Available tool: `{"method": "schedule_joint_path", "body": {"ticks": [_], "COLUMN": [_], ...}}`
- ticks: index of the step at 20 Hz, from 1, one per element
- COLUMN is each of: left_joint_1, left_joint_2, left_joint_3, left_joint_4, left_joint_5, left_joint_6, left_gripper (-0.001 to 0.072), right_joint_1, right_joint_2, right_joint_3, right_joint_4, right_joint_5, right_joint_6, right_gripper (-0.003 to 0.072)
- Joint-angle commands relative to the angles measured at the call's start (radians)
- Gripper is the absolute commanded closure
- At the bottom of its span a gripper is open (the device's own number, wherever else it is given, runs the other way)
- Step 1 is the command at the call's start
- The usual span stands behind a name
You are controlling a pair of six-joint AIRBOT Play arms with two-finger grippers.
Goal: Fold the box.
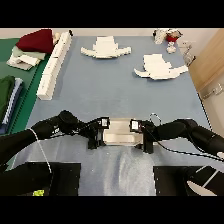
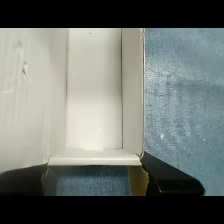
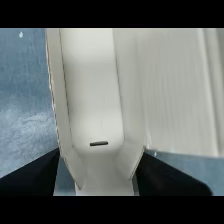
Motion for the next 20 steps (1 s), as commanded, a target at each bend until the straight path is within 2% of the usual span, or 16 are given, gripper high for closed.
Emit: {"method": "schedule_joint_path", "body": {"ticks": [1,3,5,6,8,9,10,14,20], "left_joint_1": [0.000,0.000,0.000,0.000,0.000,0.000,0.000,0.000,0.000], "left_joint_2": [0.001,0.001,0.001,0.001,0.000,0.001,0.001,0.001,0.000], "left_joint_3": [0.000,0.000,0.000,0.000,0.001,0.001,0.001,0.001,0.000], "left_joint_4": [0.001,0.001,0.001,0.001,0.000,0.000,0.000,0.000,0.000], "left_joint_5": [0.000,0.001,0.001,0.009,0.085,0.107,0.115,0.114,0.103], "left_joint_6": [0.000,0.000,0.000,0.010,0.044,0.041,0.041,0.041,0.041], "left_gripper": [0.0196,0.0196,0.0196,0.0197,0.0197,0.0197,0.0197,0.0197,0.0197], "right_joint_1": [0.000,0.000,0.000,0.000,0.001,0.002,0.002,0.002,0.002], "right_joint_2": [0.116,0.180,0.229,0.245,0.252,0.248,0.240,0.192,0.126], "right_joint_3": [0.010,0.033,0.059,0.068,0.068,0.068,0.068,0.068,0.083], "right_joint_4": [-0.193,-0.209,-0.176,-0.122,0.053,0.130,0.181,0.204,0.225], "right_joint_5": [-0.140,-0.238,-0.284,-0.284,-0.266,-0.249,-0.226,-0.114,0.072], "right_joint_6": [0.312,0.505,0.756,0.901,1.094,1.120,1.140,1.252,1.276], "right_gripper": [-0.0034,-0.0029,-0.0019,0.0077,0.0374,0.0515,0.0564,0.0565,0.0565]}}
